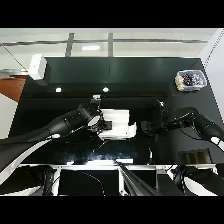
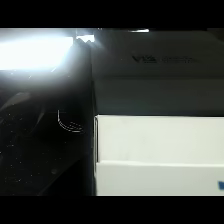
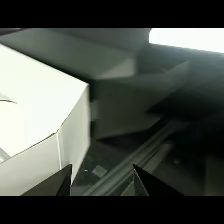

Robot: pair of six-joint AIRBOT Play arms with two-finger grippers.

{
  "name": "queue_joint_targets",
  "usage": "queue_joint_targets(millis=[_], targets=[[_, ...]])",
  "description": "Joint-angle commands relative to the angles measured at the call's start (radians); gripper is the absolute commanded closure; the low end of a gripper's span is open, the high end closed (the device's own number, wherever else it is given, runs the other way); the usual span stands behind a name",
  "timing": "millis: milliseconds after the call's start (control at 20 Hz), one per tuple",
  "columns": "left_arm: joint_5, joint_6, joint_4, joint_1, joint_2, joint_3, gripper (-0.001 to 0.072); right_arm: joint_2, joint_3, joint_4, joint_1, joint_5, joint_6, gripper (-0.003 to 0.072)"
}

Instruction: Fold the box and place the chain.

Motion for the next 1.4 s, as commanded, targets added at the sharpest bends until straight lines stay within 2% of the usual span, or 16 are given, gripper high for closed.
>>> queue_joint_targets(millis=[0, 50, 250, 550, 700, 850, 950, 1050, 1150, 1200, 1350], targets=[[-0.015, 0.0, 0.0, 0.0, 0.0, 0.0, 0.0681, -0.001, 0.037, 0.004, 0.035, -0.002, -0.003, 0.0195], [-0.015, 0.0, 0.0, 0.0, 0.0, 0.0, 0.0681, -0.001, 0.039, 0.006, 0.05, 0.002, -0.003, -0.0004], [-0.016, 0.0, 0.0, 0.0, 0.0, 0.0, 0.0681, -0.001, 0.047, 0.005, 0.129, 0.039, 0.014, -0.001], [-0.016, 0.0, 0.0, 0.0, 0.0, 0.0, 0.0681, -0.002, 0.052, -0.003, 0.207, 0.163, 0.092, -0.0009], [-0.016, 0.0, 0.0, 0.0, 0.0, 0.0, 0.0681, -0.002, 0.055, -0.06, 0.261, 0.263, 0.184, -0.0006], [-0.016, 0.0, 0.0, 0.0, 0.0, 0.0, 0.0681, -0.01, 0.106, -0.243, 0.351, 0.288, 0.354, 0.0162], [-0.016, 0.0, 0.001, 0.0, 0.0, 0.0, 0.0681, -0.021, 0.152, -0.416, 0.412, 0.282, 0.533, 0.0164], [-0.015, 0.0, 0.002, 0.0, 0.0, 0.0, 0.0682, -0.047, 0.2, -0.507, 0.457, 0.252, 0.65, 0.0308], [-0.016, 0.0, 0.004, 0.0, 0.0, 0.0, 0.0681, -0.082, 0.251, -0.541, 0.489, 0.223, 0.713, 0.0338], [-0.016, 0.0, 0.004, 0.0, 0.0, 0.0, 0.0681, -0.101, 0.276, -0.568, 0.501, 0.201, 0.75, 0.0385], [-0.018, 0.001, 0.005, 0.0, 0.0, 0.0, 0.0681, -0.13, 0.318, -0.65, 0.519, 0.137, 0.859, 0.0394]])
